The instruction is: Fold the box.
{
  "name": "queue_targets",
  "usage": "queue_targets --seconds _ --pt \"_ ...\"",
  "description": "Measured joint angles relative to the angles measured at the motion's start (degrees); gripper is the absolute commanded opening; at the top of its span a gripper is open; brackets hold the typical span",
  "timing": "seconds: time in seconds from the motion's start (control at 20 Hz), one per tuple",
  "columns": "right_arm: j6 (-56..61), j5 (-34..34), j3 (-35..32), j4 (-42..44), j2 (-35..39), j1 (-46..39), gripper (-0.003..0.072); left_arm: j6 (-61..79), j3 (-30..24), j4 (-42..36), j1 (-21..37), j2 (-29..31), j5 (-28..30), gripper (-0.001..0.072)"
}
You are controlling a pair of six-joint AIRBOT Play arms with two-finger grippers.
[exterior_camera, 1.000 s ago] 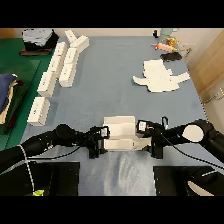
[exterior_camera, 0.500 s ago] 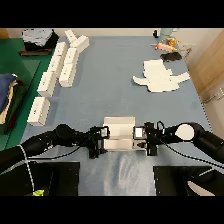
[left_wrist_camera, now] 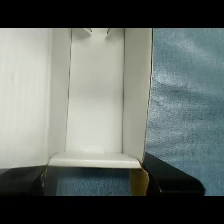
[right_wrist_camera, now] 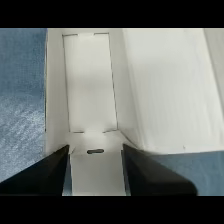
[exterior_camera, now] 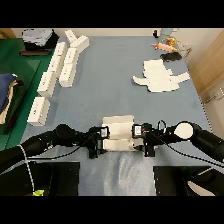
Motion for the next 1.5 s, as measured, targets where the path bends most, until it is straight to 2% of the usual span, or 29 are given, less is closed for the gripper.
queue_targets --seconds 0.65,0.7,0.75,0.8,0.9,1.1,1.35,1.5 --pt "-3.4 -0.3 0.0 4.3 -2.6 0.0 0.0637 0.0 0.0 -0.1 0.0 0.0 0.0 0.0523" --pt "-2.1 -0.3 0.1 3.9 -2.6 0.0 0.0578 0.0 0.0 -0.1 0.0 0.0 0.0 0.0523" --pt "0.1 -0.3 0.3 3.1 -2.6 0.0 0.0332 0.0 0.0 -0.2 0.0 0.0 0.0 0.0523" --pt "4.0 0.0 0.7 1.2 -2.4 0.0 0.0167 -0.2 0.0 -0.3 0.0 0.0 0.1 0.0523" --pt "14.8 1.2 1.9 -4.2 -1.7 0.0 0.0012 -0.2 0.0 -0.4 0.0 0.0 0.1 0.0523" --pt "40.1 7.1 5.1 -18.3 0.9 0.0 0.0002 -0.2 0.0 -0.3 0.0 0.0 0.1 0.0523" --pt "75.0 15.6 8.4 -41.7 6.1 -1.4 0.0002 -0.1 0.0 -0.2 0.0 0.0 0.0 0.0523" --pt "89.9 18.7 8.5 -47.2 7.3 -5.6 0.0001 0.0 0.0 -0.1 0.0 0.0 0.0 0.0523"
